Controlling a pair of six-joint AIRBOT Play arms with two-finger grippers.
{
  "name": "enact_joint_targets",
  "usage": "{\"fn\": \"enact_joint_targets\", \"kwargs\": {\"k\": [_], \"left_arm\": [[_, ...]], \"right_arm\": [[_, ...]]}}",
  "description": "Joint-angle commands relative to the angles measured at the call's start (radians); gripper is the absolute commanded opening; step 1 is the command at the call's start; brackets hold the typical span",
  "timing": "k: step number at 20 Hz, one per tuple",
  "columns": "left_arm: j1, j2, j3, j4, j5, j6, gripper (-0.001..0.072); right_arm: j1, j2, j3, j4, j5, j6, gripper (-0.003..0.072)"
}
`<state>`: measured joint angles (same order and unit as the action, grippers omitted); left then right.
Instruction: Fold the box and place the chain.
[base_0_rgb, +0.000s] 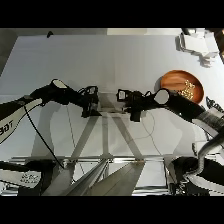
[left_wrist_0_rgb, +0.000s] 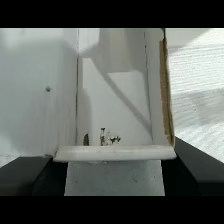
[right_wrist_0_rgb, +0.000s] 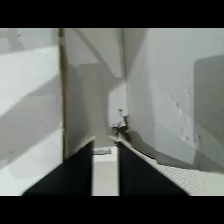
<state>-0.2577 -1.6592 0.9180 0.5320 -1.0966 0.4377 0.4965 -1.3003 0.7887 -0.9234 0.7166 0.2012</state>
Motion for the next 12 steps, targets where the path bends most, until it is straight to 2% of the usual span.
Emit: {"fn": "enact_joint_targets", "kwargs": {"k": [1, 3, 5, 8, 12], "left_arm": [[0.000, 0.000, 0.000, 0.000, 0.000, 0.000, 0.0212], [0.001, 0.000, 0.000, 0.000, 0.001, 0.000, 0.0212], [0.000, 0.000, 0.000, 0.000, 0.001, 0.000, 0.0212], [0.000, 0.000, 0.000, 0.000, 0.001, 0.000, 0.0212], [0.000, 0.000, 0.000, 0.000, 0.000, 0.000, 0.0212]], "right_arm": [[0.000, 0.011, 0.001, -0.058, 0.002, 0.005, 0.0115], [0.000, 0.059, 0.001, -0.089, 0.003, 0.037, 0.0097], [-0.011, 0.135, 0.000, -0.111, 0.006, 0.112, 0.0016], [-0.109, 0.252, -0.001, -0.117, 0.065, 0.321, 0.0016], [-0.332, 0.375, -0.061, -0.124, 0.165, 0.651, 0.0015]]}}
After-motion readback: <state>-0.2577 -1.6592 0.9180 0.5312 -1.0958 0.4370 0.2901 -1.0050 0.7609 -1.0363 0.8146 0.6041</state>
